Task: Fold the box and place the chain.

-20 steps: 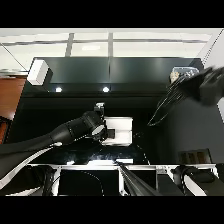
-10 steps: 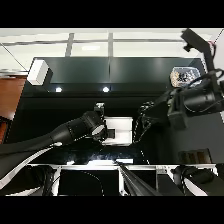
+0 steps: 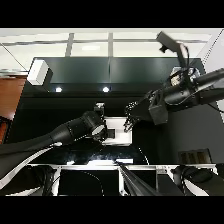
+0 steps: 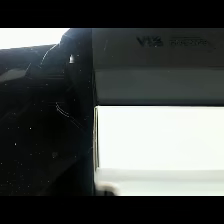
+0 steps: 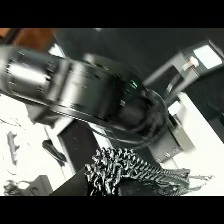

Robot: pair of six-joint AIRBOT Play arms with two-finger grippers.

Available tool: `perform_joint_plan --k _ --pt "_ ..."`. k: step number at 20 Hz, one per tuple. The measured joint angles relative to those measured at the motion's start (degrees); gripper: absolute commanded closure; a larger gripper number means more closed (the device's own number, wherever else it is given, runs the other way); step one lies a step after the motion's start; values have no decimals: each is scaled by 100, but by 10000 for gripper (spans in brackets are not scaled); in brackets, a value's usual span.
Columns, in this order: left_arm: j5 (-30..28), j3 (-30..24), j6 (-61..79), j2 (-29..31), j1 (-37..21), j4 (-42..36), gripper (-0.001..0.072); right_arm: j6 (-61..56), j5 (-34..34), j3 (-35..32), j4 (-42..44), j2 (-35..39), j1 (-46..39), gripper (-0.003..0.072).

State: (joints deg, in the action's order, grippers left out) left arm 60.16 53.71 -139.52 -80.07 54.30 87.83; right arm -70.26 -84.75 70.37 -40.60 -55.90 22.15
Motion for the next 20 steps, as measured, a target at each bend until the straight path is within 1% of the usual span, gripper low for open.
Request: perform_joint_plan --k 3,5,9,12,15,19,20 --pt "4 0 0 0 0 0 681 -48 20 -223 -247 -72 72 641" --pt "4 0 0 0 0 0 681 -76 105 -498 -323 -94 96 640" --pt "7 0 0 0 0 -2 681 -33 516 -1200 -402 -125 109 640" --pt "9 0 0 0 0 -2 681 4 756 -1589 -411 -155 116 640" --pt "7 0 0 0 0 -2 682 20 946 -1790 -404 -177 177 640" --pt "13 0 0 0 0 -2 681 15 1266 -1882 -398 -330 494 638" --pt "31 0 0 0 0 -2 681 -33 1329 -1893 -417 -372 557 604"
